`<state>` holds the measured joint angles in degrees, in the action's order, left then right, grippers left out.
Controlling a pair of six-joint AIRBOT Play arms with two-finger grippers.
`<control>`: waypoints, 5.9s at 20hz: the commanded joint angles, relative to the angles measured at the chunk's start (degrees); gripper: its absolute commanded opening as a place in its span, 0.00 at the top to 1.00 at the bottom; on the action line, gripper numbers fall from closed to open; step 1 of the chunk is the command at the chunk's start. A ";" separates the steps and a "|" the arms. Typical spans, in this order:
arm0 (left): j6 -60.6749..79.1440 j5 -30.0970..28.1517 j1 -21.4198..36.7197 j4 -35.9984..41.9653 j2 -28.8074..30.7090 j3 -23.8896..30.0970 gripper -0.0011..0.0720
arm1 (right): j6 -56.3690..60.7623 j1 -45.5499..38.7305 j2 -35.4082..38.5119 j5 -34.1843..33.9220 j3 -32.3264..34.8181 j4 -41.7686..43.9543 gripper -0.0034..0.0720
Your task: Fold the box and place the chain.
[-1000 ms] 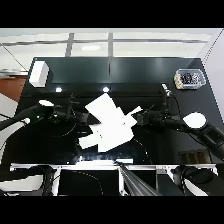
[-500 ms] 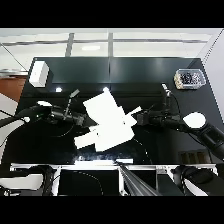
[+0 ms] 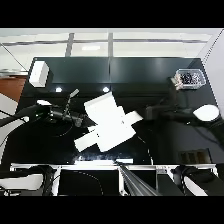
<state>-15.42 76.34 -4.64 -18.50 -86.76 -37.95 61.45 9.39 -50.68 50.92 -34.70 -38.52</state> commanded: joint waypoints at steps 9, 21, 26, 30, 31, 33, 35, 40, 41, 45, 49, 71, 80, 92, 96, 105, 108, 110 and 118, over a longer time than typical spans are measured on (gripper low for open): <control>23.71 -11.89 -17.20 -18.45 17.07 -4.98 0.94 | -13.68 -22.84 0.22 6.91 -12.13 -21.51 0.35; 31.69 -24.94 -20.17 -9.09 9.57 -2.97 0.94 | -36.17 -10.45 -0.68 7.76 -1.88 -14.62 0.03; 31.67 -30.03 -20.15 -12.59 9.25 -2.97 0.94 | -41.99 -0.57 -0.68 2.51 5.81 -14.40 0.03; 31.67 -30.14 -20.17 -12.55 6.93 -2.97 0.94 | -42.53 3.82 -0.68 -0.42 7.23 -14.40 0.03; 31.32 -30.32 -20.31 -12.57 6.73 -3.15 0.94 | -43.50 4.42 -0.68 -0.35 7.23 -14.43 0.03; 31.32 -30.40 -20.28 -12.50 6.73 -3.17 0.94 | -45.29 5.68 -0.68 -0.28 7.23 -14.43 0.03; 31.32 -30.40 -20.28 -12.59 6.73 -3.17 0.94 | -47.67 7.39 -0.68 -0.20 7.23 -14.51 0.03; 31.28 -30.40 -20.72 -13.42 6.73 -3.17 0.94 | -49.53 12.48 -0.74 -0.85 8.00 -17.84 0.03; 30.93 -30.38 -21.05 -14.75 6.67 -3.17 0.94 | -49.55 13.16 -0.74 -1.18 8.35 -18.32 0.03; 29.40 -30.91 -22.43 -17.84 6.54 -3.21 0.94 | -50.12 13.94 -1.38 -1.14 8.70 -18.32 0.03; 29.16 -30.95 -22.43 -17.79 6.49 -3.23 0.94 | -50.40 13.97 -5.33 -0.61 8.70 -17.38 0.03; 29.03 -30.91 -22.43 -17.70 6.49 -3.23 0.94 | -43.82 21.64 -2.75 -10.45 6.45 -13.14 0.04; 28.89 -30.91 -22.43 -17.70 6.49 -3.23 0.94 | -45.99 19.21 -4.00 -15.26 6.45 -6.29 0.03; 28.68 -31.36 -22.43 -17.66 6.49 -3.23 0.94 | -70.77 17.16 -13.29 -6.62 7.23 4.00 0.04; 28.68 -31.36 -22.43 -17.66 6.49 -3.23 0.94 | -74.69 17.16 -15.89 -6.95 7.23 4.04 0.04; 28.68 -31.34 -22.43 -17.66 6.49 -3.23 0.94 | -75.82 17.29 -18.18 -9.73 7.23 5.49 0.04; 28.68 -31.34 -22.43 -17.66 6.49 -3.23 0.94 | -75.82 17.29 -18.21 -9.84 7.23 5.49 0.20; 28.68 -31.12 -22.43 -17.66 6.49 -3.23 0.94 | -75.82 17.29 -18.21 -9.84 7.23 5.49 0.34; 23.32 -26.56 -18.97 -23.67 13.62 -3.45 0.40 | -75.82 17.29 -18.21 -9.77 7.23 5.44 0.34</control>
<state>10.26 47.53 -25.21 -39.07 -76.44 -41.32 -14.37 26.63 -68.88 41.15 -27.49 -33.01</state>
